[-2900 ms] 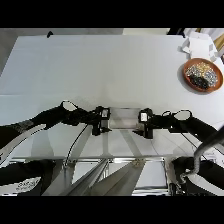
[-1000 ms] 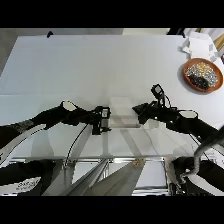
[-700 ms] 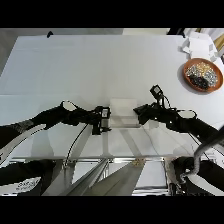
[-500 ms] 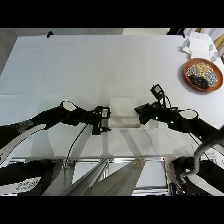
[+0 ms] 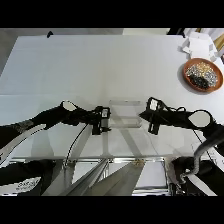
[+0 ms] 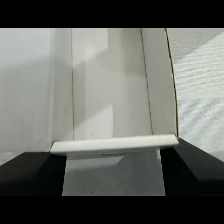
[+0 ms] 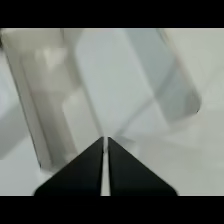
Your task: Fold the box and place the chain.
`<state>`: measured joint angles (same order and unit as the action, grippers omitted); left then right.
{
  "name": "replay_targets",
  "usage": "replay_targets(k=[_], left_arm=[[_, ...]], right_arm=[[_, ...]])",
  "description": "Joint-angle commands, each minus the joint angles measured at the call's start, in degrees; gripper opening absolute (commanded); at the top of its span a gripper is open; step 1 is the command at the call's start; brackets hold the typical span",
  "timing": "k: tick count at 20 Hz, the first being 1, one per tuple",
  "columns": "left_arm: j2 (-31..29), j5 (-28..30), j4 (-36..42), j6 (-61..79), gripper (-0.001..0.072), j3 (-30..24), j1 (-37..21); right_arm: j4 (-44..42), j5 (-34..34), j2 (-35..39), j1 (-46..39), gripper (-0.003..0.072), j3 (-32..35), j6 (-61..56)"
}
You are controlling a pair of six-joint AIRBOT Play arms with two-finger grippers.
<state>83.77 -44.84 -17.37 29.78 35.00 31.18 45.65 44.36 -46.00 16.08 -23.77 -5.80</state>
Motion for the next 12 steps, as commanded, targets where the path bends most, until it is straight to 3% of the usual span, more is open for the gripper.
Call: replay_targets(k=[1,2,4,6,8,12], left_arm=[[0.0,0.0,0.0,0.0,0.0251,0.0,0.0],[0.0,0.0,0.0,0.0,0.0251,0.0,0.0],[0.0,0.0,0.0,0.0,0.0251,0.0,0.0],[0.0,0.0,0.0,0.0,0.0251,0.0,0.0],[0.0,0.0,0.0,0.0,0.0251,0.0,0.0],[0.0,0.0,0.0,0.0,0.0251,0.0,0.0]], right_arm=[[17.3,3.4,1.0,0.0,0.0355,-0.2,0.3],[18.5,2.3,0.9,0.0,0.0442,-0.2,0.3],[19.5,1.7,0.0,0.0,0.0442,-0.2,2.2],[18.4,1.7,-2.3,0.0,0.0423,-0.2,5.9],[15.4,1.5,-5.1,0.0,0.0337,-0.2,11.1],[9.6,0.6,-7.8,0.1,0.0315,-0.2,16.3]])
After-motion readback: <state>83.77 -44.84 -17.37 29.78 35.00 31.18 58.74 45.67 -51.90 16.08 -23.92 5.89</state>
